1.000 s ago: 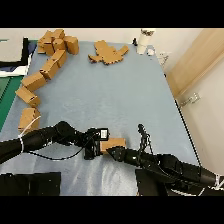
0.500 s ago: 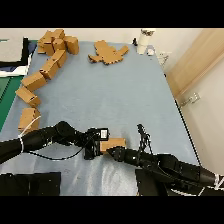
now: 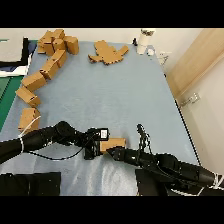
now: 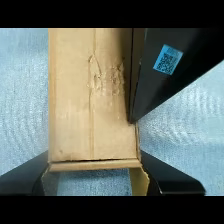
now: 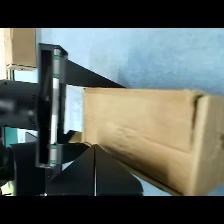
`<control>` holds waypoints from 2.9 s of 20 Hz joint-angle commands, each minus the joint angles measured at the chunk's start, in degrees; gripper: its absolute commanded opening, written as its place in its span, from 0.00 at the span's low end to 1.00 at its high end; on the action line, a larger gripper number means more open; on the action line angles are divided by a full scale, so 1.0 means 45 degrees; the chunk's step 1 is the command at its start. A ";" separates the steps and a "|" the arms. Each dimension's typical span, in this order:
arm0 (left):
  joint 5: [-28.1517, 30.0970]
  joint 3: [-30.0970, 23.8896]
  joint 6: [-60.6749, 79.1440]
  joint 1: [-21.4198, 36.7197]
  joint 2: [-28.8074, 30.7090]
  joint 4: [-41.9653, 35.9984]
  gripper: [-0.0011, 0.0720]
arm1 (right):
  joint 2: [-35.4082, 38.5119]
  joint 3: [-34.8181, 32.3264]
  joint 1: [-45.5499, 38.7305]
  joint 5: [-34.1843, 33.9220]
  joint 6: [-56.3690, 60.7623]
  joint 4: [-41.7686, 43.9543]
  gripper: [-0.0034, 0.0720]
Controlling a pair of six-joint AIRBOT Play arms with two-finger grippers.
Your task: Fold the box.
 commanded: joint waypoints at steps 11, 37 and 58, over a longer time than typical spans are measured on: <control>0.0005 0.0000 0.0005 0.0010 -0.0005 0.0005 0.67 | 0.0685 0.6776 -0.5586 -1.5178 -0.0690 -0.7985 0.05; 0.1729 0.0437 -0.4289 0.1015 0.1010 -0.0015 0.67 | -0.5994 0.8403 -0.8174 -1.4358 -0.3002 -0.4775 0.05; 0.5693 0.1739 -0.7582 0.9724 -0.0835 -0.0039 0.67 | -0.5989 0.8408 -0.8174 -1.4124 -0.3007 -0.4430 0.05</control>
